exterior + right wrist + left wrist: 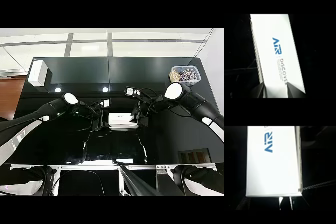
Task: Fold the box and place the chain.
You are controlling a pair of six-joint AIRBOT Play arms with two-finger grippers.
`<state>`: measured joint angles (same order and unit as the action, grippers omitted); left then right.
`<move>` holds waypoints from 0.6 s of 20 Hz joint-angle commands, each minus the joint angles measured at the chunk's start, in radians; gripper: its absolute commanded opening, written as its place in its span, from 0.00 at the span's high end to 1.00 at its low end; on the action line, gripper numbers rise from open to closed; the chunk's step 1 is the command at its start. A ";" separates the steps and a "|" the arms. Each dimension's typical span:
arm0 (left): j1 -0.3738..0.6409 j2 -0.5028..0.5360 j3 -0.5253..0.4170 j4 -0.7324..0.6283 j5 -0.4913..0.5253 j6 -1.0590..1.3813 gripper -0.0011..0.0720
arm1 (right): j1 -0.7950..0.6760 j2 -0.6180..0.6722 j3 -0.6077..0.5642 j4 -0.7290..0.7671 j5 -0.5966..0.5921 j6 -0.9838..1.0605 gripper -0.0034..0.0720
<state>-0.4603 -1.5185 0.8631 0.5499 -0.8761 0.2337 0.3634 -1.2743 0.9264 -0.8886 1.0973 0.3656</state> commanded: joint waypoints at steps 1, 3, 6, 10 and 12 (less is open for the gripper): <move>0.000 0.000 0.000 0.000 0.000 -0.002 0.33 | 0.000 0.000 -0.004 -0.002 0.010 0.000 0.54; 0.000 0.000 0.000 0.000 0.000 -0.002 0.33 | 0.000 0.000 -0.005 -0.001 0.011 0.001 0.54; 0.000 0.000 0.000 0.000 0.000 -0.002 0.33 | 0.000 0.000 -0.005 0.000 0.029 0.001 0.54; 0.000 0.000 0.000 0.000 0.000 -0.002 0.33 | 0.000 -0.001 -0.020 -0.006 0.026 0.000 0.54; 0.000 0.000 0.000 0.000 0.000 -0.002 0.33 | 0.000 -0.001 -0.032 -0.006 0.023 0.001 0.54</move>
